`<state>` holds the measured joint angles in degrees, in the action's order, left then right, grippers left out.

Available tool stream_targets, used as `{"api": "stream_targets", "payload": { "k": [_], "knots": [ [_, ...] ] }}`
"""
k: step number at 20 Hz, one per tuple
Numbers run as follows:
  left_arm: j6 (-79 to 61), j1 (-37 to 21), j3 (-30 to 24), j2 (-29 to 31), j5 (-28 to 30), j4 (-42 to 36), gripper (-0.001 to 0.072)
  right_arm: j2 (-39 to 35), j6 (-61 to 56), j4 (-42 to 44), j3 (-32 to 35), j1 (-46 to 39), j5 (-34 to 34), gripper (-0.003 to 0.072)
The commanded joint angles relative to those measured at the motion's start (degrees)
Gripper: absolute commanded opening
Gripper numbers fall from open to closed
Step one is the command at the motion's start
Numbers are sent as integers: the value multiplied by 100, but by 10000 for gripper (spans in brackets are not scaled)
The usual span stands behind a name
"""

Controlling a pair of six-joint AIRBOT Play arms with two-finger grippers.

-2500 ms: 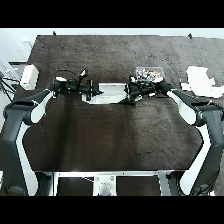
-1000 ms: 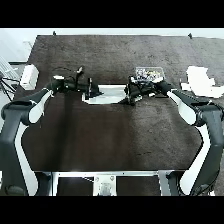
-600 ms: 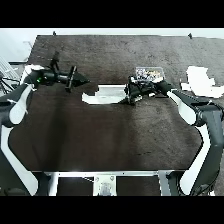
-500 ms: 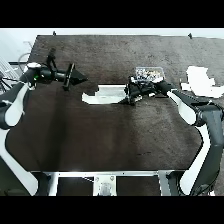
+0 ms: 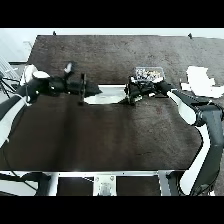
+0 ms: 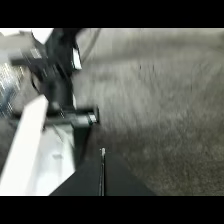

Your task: Fold the box and place the chain.

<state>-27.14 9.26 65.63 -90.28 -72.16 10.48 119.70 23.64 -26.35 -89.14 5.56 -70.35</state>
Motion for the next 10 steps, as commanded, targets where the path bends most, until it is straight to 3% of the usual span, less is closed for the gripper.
{"api": "stream_targets", "payload": {
  "k": [1, 5, 10],
  "knots": [
    [7, 332, -636, 136, 1204, 37, 15, 4, 0, 0, 0, 2, -2, 496],
    [20, 380, -474, -184, 1622, -20, 14, 4, 0, 0, 0, 2, -2, 496],
    [227, 380, 581, -914, 1821, 7, 15, 4, 0, 0, 0, 2, -2, 496]
  ]
}}
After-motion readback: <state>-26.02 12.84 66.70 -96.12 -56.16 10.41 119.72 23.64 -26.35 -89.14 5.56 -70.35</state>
